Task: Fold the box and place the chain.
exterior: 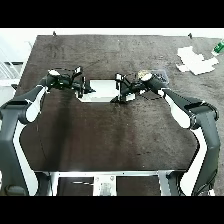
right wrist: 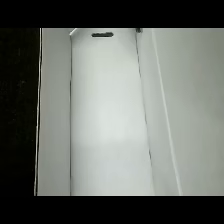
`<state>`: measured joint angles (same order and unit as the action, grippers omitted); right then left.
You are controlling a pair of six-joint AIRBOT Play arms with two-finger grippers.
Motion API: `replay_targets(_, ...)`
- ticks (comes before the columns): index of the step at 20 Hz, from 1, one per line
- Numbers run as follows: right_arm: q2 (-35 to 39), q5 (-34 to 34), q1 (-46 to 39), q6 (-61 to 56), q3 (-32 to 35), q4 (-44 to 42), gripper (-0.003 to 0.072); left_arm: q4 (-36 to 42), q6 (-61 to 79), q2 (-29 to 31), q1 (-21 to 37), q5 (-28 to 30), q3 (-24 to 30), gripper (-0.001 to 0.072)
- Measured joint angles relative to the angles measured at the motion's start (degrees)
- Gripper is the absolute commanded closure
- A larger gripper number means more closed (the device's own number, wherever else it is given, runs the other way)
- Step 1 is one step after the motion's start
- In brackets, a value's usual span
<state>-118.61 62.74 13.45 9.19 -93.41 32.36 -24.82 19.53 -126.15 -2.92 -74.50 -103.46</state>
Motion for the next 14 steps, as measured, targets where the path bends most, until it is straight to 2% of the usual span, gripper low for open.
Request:
replay_targets(4, -0.22, -0.07, 0.00, 0.13, -0.02, 0.28, 0.0071, 0.00, 0.00, 0.00, -0.02, 0.00, 0.00, 0.0687)
replay_targets(5, -0.22, -0.11, 0.00, 0.13, -0.02, 0.37, 0.0119, 0.00, 0.00, 0.00, -0.02, 0.00, 0.00, 0.0687)
replay_targets(14, -0.24, -0.07, -0.02, 0.24, -0.07, 0.61, 0.0119, -0.02, 0.00, 0.00, -0.02, 0.00, 0.00, 0.0687)
